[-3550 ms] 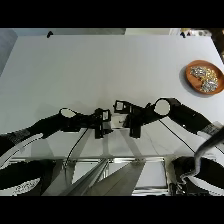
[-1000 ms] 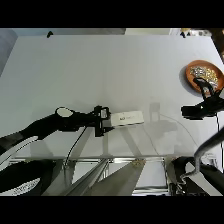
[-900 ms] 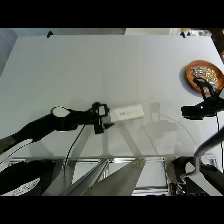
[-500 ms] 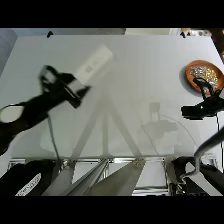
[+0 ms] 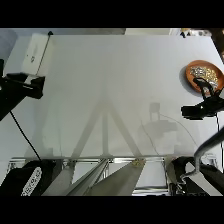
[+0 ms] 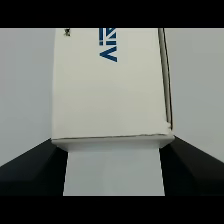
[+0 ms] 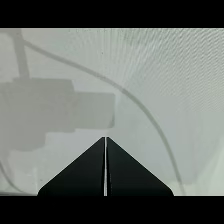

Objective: Fold the box and place the chain.

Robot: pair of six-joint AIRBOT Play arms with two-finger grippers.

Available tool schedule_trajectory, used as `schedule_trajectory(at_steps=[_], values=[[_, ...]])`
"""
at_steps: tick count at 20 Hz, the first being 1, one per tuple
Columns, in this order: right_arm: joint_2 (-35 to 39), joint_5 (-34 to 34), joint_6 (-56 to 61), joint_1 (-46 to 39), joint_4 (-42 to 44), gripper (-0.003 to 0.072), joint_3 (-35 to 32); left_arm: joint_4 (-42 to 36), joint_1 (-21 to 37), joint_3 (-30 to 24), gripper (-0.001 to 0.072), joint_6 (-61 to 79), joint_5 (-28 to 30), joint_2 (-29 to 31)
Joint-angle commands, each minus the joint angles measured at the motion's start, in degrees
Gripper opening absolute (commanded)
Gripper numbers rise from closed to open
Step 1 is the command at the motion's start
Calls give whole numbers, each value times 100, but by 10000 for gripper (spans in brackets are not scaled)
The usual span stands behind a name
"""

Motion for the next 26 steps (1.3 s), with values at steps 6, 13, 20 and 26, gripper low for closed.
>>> schedule_trajectory(at_steps=[6,13,20,26], values=[[-2,2,2,-4,0,16,-2,2643,1178,-20,3,-2535,-2317,-1241],[-2,2,0,-4,0,16,-2,2643,1405,-20,2,-2811,-3021,-2109],[-2,2,0,-4,0,16,-2,2640,1401,-17,699,-2920,-3215,-2090],[-2,2,0,-4,0,16,-2,2776,1401,-15,697,-2911,-3438,-1499]])
